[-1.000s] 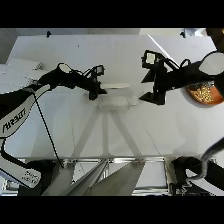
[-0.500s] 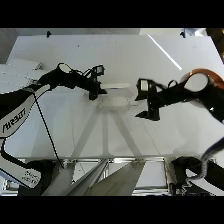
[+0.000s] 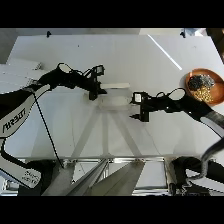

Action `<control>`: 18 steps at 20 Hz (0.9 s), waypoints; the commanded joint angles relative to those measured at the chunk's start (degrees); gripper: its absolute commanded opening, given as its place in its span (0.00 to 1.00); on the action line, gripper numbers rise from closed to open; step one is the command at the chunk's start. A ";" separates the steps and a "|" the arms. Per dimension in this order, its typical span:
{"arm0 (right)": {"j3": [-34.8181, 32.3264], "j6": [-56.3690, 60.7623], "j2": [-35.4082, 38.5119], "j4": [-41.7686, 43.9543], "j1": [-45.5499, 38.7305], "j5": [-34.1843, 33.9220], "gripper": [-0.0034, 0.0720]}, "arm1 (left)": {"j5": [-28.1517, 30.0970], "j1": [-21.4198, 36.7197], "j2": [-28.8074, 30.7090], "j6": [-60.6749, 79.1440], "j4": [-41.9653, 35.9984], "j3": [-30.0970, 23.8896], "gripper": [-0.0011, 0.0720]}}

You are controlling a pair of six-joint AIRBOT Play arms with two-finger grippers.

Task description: Fold the box and place the chain.

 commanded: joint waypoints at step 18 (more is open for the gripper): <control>-0.31 11.82 -1.77 14.34 0.04 -19.56 0.96 | 0.00 -0.02 -0.02 0.00 0.00 -0.02 0.03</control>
